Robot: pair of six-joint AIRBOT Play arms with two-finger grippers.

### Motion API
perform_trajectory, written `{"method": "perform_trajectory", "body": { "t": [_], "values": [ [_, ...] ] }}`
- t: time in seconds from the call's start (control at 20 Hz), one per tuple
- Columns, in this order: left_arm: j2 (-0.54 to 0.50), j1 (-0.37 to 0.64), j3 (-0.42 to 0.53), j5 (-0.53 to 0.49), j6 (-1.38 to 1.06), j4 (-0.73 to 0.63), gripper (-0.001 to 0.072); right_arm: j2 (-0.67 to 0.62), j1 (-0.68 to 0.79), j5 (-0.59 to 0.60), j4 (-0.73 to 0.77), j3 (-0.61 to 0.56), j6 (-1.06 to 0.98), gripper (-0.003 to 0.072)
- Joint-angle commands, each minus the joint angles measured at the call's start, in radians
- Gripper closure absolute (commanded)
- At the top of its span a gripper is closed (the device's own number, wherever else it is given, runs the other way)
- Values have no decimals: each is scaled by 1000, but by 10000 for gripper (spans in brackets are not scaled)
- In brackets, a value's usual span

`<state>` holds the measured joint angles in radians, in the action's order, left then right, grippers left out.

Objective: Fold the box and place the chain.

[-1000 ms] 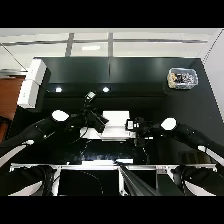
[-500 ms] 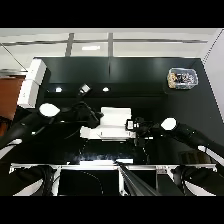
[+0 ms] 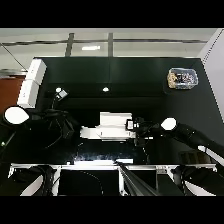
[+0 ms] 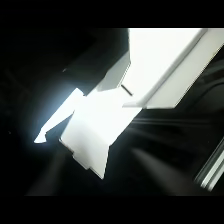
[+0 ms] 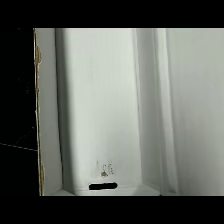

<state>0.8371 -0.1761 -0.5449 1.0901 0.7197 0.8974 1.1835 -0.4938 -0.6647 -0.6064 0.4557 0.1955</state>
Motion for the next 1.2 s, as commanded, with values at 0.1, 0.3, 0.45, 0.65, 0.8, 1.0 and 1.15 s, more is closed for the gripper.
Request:
{"method": "perform_trajectory", "body": {
  "t": [0.1, 0.3, 0.45, 0.65, 0.8, 1.0, 1.15],
  "values": [
    [-6, -55, 86, -161, -388, -43, 8, 0, 0, 0, 0, 0, 0, 382],
    [45, -158, 86, -242, -653, -79, 29, 0, 0, 0, 0, 0, 0, 382],
    [117, -248, 86, -310, -698, -80, 29, 0, 0, 0, 0, 0, 0, 382],
    [191, -318, 85, -404, -697, -100, 29, 0, 0, 0, 0, 0, 0, 381],
    [216, -322, 86, -403, -697, -152, 50, 0, 0, 0, 0, 0, 0, 382],
    [217, -322, 86, -400, -697, -211, 115, 0, 0, 0, 0, 0, 0, 382],
    [217, -322, 86, -374, -697, -211, 270, 0, 0, 0, 0, 0, 0, 382]
  ]
}}
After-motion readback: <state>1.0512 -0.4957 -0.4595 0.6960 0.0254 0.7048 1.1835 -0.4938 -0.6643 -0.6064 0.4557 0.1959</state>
